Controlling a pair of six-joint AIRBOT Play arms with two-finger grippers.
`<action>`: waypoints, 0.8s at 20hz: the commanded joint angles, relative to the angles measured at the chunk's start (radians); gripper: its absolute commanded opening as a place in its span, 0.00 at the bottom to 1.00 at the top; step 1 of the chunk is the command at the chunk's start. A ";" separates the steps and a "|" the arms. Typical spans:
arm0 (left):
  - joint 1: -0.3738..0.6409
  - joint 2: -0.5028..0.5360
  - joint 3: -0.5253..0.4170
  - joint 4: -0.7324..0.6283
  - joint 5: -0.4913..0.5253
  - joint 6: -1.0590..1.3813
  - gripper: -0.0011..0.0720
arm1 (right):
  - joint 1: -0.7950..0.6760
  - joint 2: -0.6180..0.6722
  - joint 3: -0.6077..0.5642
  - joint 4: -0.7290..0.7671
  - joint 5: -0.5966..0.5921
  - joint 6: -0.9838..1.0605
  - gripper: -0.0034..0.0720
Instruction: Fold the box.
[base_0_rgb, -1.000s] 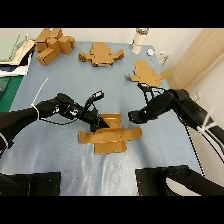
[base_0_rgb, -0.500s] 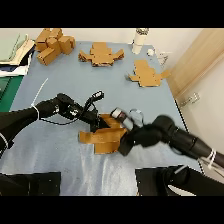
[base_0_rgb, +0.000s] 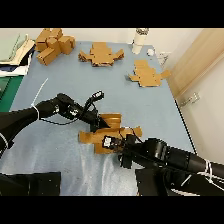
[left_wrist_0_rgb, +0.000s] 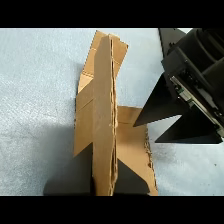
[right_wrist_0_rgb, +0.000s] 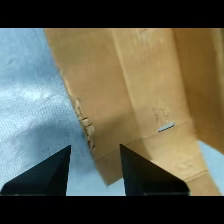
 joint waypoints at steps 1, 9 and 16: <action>0.000 0.000 0.000 0.000 0.000 0.000 0.03 | 0.011 -0.004 -0.006 -0.113 0.066 -0.002 0.66; 0.000 0.000 0.000 0.000 0.000 0.000 0.03 | 0.015 -0.060 -0.005 -0.128 0.069 -0.002 0.66; 0.000 0.000 0.000 0.000 0.000 0.000 0.03 | 0.014 -0.040 0.039 -0.306 0.068 0.235 0.66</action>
